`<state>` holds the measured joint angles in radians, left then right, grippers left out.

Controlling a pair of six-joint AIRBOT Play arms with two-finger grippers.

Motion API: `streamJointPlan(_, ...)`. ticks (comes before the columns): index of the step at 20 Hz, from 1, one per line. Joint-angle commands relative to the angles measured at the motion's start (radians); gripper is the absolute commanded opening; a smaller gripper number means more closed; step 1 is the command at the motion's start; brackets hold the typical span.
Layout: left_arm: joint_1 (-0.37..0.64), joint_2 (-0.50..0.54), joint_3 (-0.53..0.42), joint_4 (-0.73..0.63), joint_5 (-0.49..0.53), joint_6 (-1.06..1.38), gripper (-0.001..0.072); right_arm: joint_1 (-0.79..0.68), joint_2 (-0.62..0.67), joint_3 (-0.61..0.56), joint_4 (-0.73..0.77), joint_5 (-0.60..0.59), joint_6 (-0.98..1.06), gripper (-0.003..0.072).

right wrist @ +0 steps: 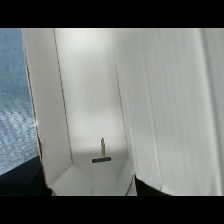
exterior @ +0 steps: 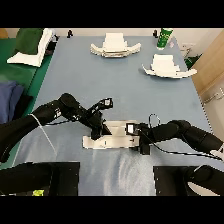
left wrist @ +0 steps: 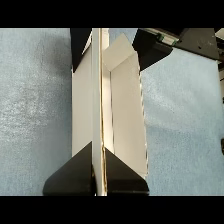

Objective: Fold the box.

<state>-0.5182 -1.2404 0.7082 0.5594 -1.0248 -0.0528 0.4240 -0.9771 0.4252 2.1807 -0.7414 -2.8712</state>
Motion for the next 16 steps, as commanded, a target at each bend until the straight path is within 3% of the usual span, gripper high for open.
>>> streamJointPlan(1, 0.000, 0.000, 0.001, 0.000, 0.001, 0.000, 0.0014, 0.000, -0.002, -0.001, -0.005, 0.000, -0.002, 0.0651)
streamJointPlan(3, 0.000, 0.000, 0.001, 0.000, 0.001, 0.000, 0.0013, 0.000, -0.002, -0.001, -0.008, -0.005, -0.002, 0.0499)
streamJointPlan(16, 0.000, 0.000, 0.001, 0.000, 0.001, 0.000, 0.0013, 0.000, -0.004, -0.003, -0.023, -0.004, -0.002, 0.0533)
